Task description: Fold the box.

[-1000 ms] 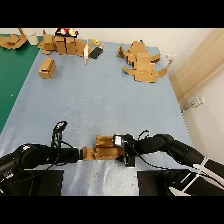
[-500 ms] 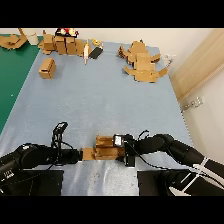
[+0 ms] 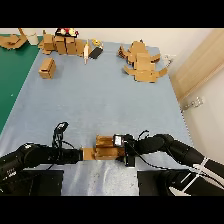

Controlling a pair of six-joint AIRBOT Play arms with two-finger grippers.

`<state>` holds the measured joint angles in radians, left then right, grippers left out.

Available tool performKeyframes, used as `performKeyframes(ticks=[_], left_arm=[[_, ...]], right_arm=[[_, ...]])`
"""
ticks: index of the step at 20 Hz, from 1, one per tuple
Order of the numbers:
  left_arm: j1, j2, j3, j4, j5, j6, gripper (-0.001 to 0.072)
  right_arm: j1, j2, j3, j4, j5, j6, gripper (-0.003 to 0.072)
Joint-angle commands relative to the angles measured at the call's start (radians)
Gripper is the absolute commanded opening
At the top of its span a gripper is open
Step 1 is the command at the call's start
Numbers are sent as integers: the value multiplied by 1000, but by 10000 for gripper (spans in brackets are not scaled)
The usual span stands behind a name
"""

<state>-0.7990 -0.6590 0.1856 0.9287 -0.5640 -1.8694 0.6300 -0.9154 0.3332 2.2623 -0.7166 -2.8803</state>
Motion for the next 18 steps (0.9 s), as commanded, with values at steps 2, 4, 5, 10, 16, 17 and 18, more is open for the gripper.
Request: performKeyframes(ticks=[2, 4, 5, 10, 16, 17, 18], left_arm=[[1, 1, 1, -209, 32, 187, 10], [1, 5, 1, -290, 42, 254, 10], [1, 13, 1, -307, 41, 265, 10], [1, 60, 17, -309, 41, 264, 12], [2, 58, 17, -308, 38, 246, 14], [2, 58, 17, -309, 37, 245, 15], [2, 58, 17, -309, 36, 233, 135]], right_arm=[[1, 0, 0, 0, 0, 0, 435], [1, 0, 0, 0, 0, 0, 435], [1, 0, 0, 0, 0, 0, 435], [1, 0, 0, 0, 0, 0, 435], [1, 0, 0, 0, 0, 0, 435], [1, 0, 0, 0, 0, 0, 435], [1, 0, 0, 0, 0, 0, 435]])
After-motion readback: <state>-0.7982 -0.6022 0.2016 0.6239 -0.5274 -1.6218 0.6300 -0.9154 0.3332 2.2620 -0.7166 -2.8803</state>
